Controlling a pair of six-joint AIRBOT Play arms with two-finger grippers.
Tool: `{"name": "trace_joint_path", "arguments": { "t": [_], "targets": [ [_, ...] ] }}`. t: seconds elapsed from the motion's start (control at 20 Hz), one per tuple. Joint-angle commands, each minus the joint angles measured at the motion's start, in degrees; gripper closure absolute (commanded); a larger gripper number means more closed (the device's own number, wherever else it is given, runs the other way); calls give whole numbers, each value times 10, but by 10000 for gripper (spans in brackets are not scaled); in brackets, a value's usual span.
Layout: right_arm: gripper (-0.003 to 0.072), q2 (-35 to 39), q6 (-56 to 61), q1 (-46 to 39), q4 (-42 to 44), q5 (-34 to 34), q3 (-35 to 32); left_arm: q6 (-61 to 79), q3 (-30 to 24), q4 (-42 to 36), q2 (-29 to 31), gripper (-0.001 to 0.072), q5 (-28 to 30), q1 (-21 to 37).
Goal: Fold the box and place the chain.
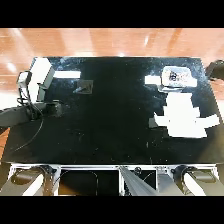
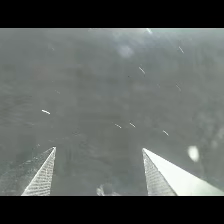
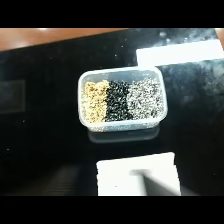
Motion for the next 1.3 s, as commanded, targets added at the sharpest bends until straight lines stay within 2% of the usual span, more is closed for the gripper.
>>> {"name": "trace_joint_path", "arguments": {
  "t": [0.0,0.1,0.25,0.35,0.45,0.55,0.65,0.75,0.9,1.05,1.25],
  "targets": [
    [-33,-9,-2,-11,-20,63,-1,-30,0,-2,-9,85,-22,-60],
    [-33,-33,-7,-80,-71,104,-1,-45,0,-2,-9,85,-37,-84],
    [-32,-100,9,-274,-75,111,-7,-61,0,-3,-11,85,-37,-107],
    [-33,-154,-25,-384,-1,122,-14,-64,0,-4,-18,85,-34,-123],
    [-32,-204,-165,-470,154,117,-14,-74,0,-3,-28,85,-35,-134],
    [-32,-256,-261,-520,192,134,-10,-76,0,-2,-42,85,-35,-133],
    [-32,-322,-331,-555,202,179,-8,-76,0,-2,-56,85,-43,-133],
    [-33,-399,-386,-571,231,263,6,-76,0,-2,-68,85,-58,-133],
    [-32,-481,-395,-577,283,310,42,-76,0,-2,-83,85,-96,-133],
    [-32,-512,-396,-576,302,349,93,-76,0,-1,-92,85,-139,-133],
    [-32,-520,-396,-573,313,349,115,-76,0,-1,-99,85,-163,-133]
  ]
}}
